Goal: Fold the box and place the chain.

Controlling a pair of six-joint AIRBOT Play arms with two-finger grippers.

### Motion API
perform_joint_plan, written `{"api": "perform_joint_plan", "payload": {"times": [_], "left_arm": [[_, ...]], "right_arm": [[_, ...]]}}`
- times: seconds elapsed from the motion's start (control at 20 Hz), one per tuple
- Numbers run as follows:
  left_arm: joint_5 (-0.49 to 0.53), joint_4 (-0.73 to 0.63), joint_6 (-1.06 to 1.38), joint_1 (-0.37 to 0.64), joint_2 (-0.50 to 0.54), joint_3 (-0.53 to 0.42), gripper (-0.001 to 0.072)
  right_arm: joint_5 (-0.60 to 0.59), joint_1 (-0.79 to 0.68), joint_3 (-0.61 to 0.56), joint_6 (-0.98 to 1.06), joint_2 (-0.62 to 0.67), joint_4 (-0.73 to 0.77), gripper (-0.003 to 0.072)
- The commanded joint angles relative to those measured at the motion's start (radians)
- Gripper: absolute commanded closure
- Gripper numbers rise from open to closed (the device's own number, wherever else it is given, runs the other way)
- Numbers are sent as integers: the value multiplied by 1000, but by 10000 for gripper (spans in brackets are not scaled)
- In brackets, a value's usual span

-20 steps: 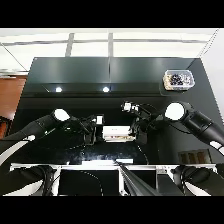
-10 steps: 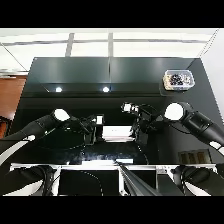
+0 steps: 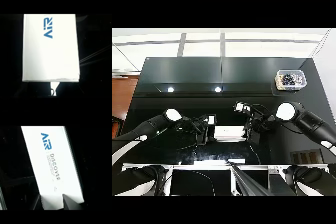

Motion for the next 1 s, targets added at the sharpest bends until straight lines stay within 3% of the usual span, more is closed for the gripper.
{"api": "perform_joint_plan", "payload": {"times": [0.0,0.3,0.5,0.6,0.65,0.7,0.8,0.95], "left_arm": [[0,-1,0,0,0,1,417],[0,0,0,0,0,1,418],[0,0,0,0,0,1,416],[0,-1,0,0,0,1,417],[0,-1,0,0,0,1,417],[0,-1,0,0,0,1,417],[0,-1,0,0,0,1,417],[0,-1,0,0,0,1,416]], "right_arm": [[-7,6,-3,6,-20,4,332],[-14,35,0,40,-32,5,332],[84,-26,66,291,-18,18,331],[158,-93,69,376,-10,97,335],[198,-119,62,383,-10,148,479],[228,-136,47,383,-10,200,680],[197,-135,-17,380,-10,344,671],[-9,-104,-139,381,-18,566,671]]}}
